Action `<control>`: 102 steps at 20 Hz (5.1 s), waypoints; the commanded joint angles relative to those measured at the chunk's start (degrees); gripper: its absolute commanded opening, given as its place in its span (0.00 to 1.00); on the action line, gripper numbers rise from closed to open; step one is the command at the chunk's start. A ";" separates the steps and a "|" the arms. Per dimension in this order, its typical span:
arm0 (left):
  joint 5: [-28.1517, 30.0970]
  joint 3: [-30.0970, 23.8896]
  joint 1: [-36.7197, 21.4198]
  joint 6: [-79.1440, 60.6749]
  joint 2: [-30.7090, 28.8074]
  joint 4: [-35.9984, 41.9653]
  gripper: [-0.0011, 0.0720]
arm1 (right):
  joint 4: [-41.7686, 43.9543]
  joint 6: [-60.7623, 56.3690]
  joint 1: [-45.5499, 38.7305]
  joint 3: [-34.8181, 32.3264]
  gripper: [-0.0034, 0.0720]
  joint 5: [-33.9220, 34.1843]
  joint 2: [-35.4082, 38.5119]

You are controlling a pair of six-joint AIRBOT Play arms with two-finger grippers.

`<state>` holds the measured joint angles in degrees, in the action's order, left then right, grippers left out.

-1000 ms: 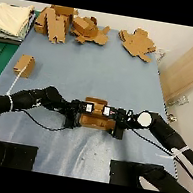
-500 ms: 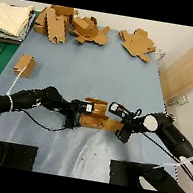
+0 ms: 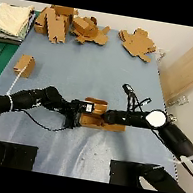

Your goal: Fold the box.

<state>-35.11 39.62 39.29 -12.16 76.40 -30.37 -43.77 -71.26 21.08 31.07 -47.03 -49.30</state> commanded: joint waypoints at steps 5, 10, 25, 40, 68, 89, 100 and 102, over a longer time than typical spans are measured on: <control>0.00 0.02 0.02 0.02 0.02 -0.02 0.41 | 21.09 16.26 -0.02 7.15 0.05 5.38 -20.24; 0.02 0.02 0.02 0.00 0.02 -0.02 0.41 | 20.55 18.43 -0.02 6.45 0.04 7.04 -27.08; 0.02 0.02 0.02 0.00 0.02 -0.02 0.41 | 17.70 19.87 -5.88 6.60 0.04 20.63 -21.14; -0.04 0.02 0.04 0.00 0.02 -0.02 0.41 | -22.77 22.47 -5.20 -12.26 0.50 -3.54 18.88; -0.02 0.02 0.02 0.00 0.02 -0.02 0.41 | -21.55 33.55 5.95 -3.65 0.37 5.57 -5.03; -0.02 0.02 0.02 0.00 0.04 0.00 0.41 | -14.25 38.99 8.68 -3.67 0.27 9.05 -5.05; -0.02 0.02 0.02 0.00 0.04 -0.02 0.41 | -9.20 41.35 8.68 -4.24 0.64 8.50 -10.21; -0.02 0.02 0.02 0.00 0.02 -0.02 0.41 | -9.29 41.33 8.68 -4.24 0.69 8.44 -10.21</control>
<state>-35.24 39.62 39.27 -12.25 76.40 -30.48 -54.17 -30.50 29.69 26.87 -38.09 -58.94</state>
